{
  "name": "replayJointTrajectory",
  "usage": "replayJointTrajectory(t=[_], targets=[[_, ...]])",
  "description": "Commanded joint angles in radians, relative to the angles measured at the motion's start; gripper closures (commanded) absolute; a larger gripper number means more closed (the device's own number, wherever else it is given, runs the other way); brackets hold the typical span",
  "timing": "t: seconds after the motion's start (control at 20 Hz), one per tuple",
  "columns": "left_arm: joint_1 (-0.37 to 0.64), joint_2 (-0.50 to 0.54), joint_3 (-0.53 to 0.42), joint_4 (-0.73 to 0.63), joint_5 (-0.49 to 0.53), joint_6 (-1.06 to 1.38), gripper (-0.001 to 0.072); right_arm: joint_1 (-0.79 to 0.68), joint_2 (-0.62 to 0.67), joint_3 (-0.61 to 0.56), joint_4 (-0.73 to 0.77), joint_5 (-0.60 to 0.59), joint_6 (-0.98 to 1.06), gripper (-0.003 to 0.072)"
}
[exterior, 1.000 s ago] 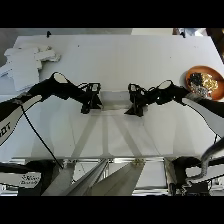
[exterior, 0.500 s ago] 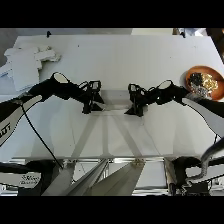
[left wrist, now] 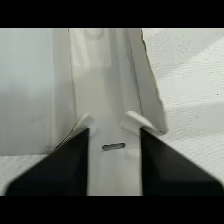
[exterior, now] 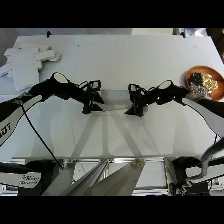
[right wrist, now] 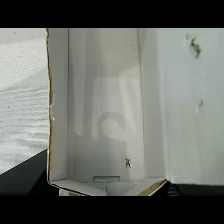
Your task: Fold the box and place the chain.
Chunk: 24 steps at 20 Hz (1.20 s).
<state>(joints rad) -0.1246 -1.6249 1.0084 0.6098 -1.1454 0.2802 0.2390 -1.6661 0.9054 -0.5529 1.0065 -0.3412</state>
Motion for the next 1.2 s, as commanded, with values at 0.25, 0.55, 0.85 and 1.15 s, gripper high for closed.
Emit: replayJointTrajectory(t=[0.25, 0.55, 0.85, 1.15], targets=[[0.091, 0.053, 0.0, 0.034, -0.148, -0.02, 0.0699, 0.001, -0.001, 0.0, 0.0, 0.0, -0.001, 0.0377], [0.234, 0.179, 0.0, 0.112, -0.144, -0.182, 0.0705, 0.001, -0.001, 0.0, 0.0, 0.0, -0.001, 0.0377], [0.241, 0.2, -0.004, 0.406, -0.123, -0.442, 0.0705, 0.001, -0.001, 0.0, 0.0, 0.0, -0.001, 0.0377], [0.141, 0.2, -0.104, 0.411, 0.031, -0.438, 0.0705, 0.001, -0.001, 0.0, 0.0, 0.0, -0.001, 0.0377]])
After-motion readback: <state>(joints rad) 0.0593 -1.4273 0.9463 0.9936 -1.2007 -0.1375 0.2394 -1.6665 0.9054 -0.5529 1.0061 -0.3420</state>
